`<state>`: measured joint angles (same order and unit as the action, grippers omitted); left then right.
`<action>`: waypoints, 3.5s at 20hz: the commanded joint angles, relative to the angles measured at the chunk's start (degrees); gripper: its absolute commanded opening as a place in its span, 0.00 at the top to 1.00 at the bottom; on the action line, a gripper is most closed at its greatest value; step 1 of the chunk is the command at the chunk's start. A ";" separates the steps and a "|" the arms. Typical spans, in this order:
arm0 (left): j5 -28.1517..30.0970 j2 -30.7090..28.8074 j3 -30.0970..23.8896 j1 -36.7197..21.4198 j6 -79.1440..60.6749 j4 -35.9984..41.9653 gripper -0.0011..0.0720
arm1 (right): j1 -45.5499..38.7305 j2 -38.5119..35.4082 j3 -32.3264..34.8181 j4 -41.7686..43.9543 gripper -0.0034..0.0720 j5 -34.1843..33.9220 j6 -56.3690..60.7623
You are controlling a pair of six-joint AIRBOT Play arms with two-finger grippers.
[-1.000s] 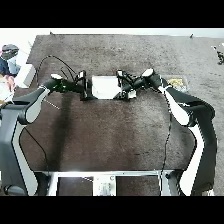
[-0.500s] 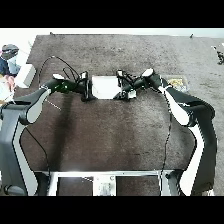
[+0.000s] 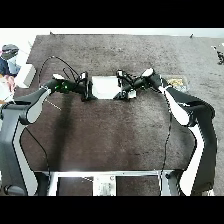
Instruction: Fold the box and place the chain.
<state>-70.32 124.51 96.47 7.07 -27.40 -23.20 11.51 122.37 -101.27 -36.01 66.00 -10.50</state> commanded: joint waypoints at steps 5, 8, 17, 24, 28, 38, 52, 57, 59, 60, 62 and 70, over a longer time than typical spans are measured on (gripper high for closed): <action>0.02 0.00 0.02 0.02 0.37 -0.31 0.61 | 0.07 0.04 -0.02 0.04 0.41 0.00 0.02; -0.02 0.00 0.02 0.02 0.37 -0.31 0.61 | 0.07 0.04 -0.02 0.04 0.41 0.00 0.02; 0.00 0.00 0.02 0.02 0.37 -0.31 0.61 | 0.07 0.04 -0.02 0.04 0.41 -0.02 0.02; 0.11 0.00 0.02 0.02 0.37 -0.31 0.61 | -0.33 -0.35 -0.02 0.28 0.02 0.98 0.09; 0.28 0.00 0.02 0.02 0.37 -0.31 0.61 | -1.81 -1.16 -0.02 0.17 0.00 1.31 0.28; 0.28 0.00 0.02 0.02 0.37 -0.31 0.61 | -6.64 -8.50 -0.02 -6.19 0.02 7.21 9.79; 0.28 0.00 0.02 0.02 0.37 -0.31 0.61 | -0.68 -6.73 0.20 9.86 0.94 -10.60 4.07; 0.28 0.00 0.02 0.02 0.37 -0.31 0.61 | -0.76 -6.23 0.20 7.56 0.94 -16.39 4.04; 0.28 0.00 0.02 0.02 0.37 -0.31 0.61 | -0.76 -5.27 0.20 5.33 0.94 -16.06 4.09; 0.28 0.00 0.02 0.02 0.37 -0.31 0.61 | -0.76 -4.55 0.20 5.35 0.94 -15.21 4.09; 0.28 0.00 0.02 0.02 0.37 -0.31 0.61 | -0.74 -3.41 0.20 5.33 0.94 -12.94 4.07; 0.31 0.00 0.02 0.02 0.37 -0.31 0.61 | -0.79 -3.15 0.09 5.18 0.94 -12.90 4.02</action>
<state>-70.04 124.51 96.49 7.07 -27.00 -23.49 10.70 119.50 -101.12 -30.50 53.10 -6.46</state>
